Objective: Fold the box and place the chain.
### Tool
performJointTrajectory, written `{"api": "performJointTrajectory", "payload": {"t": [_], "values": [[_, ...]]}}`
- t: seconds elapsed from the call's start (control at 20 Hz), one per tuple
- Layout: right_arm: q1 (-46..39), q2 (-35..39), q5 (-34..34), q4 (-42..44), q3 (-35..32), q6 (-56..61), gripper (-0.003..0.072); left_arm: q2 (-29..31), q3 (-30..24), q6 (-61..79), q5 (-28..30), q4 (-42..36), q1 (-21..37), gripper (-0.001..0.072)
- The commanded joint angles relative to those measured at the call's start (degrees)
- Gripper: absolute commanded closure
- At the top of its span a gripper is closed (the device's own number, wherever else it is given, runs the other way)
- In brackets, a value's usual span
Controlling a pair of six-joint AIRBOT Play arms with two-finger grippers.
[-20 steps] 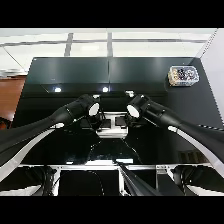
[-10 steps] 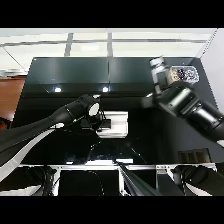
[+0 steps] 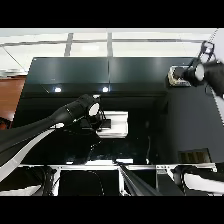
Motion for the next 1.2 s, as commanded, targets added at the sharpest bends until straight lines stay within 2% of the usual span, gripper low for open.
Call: {"api": "performJointTrajectory", "payload": {"t": [0.0, 0.05, 0.1, 0.25, 0.55, 0.6, 0.65, 0.9, 1.15], "values": [[-6.8, -17.8, 13.8, 11.8, 23.1, 1.0, -0.0011, 0.0, 0.0, 0.0, -0.2, 0.0, 0.0, 0.0678], [-7.4, -22.5, 18.0, 13.6, 29.5, 2.0, -0.0011, 0.0, 0.0, 0.0, -0.2, 0.0, 0.0, 0.0678], [-8.1, -26.8, 20.6, 15.4, 34.8, 3.1, 0.0027, 0.0, 0.0, 0.0, -0.2, 0.0, 0.0, 0.0678], [-9.6, -33.7, 21.5, 21.1, 41.8, 6.7, 0.0076, 0.0, 0.0, 0.0, -0.2, 0.0, 0.0, 0.0678], [-10.2, -37.3, 18.0, 26.5, 42.0, 9.1, 0.0079, 0.0, 0.0, 0.0, -0.2, 0.0, 0.0, 0.0678], [-10.2, -37.7, 18.1, 27.5, 42.0, 9.0, 0.0119, 0.0, 0.0, 0.0, -0.2, 0.0, 0.0, 0.0678], [-10.2, -37.8, 18.3, 27.9, 42.0, 8.4, 0.0208, 0.0, 0.0, 0.0, -0.2, 0.0, 0.0, 0.0678], [-11.1, -36.5, 23.1, 27.7, 42.2, 3.5, 0.0204, 0.0, 0.0, 0.0, -0.2, 0.0, 0.0, 0.0678], [-12.3, -32.3, 23.1, 27.4, 42.6, 2.2, 0.0204, 0.0, 0.0, 0.0, -0.2, 0.0, 0.0, 0.0678]]}}
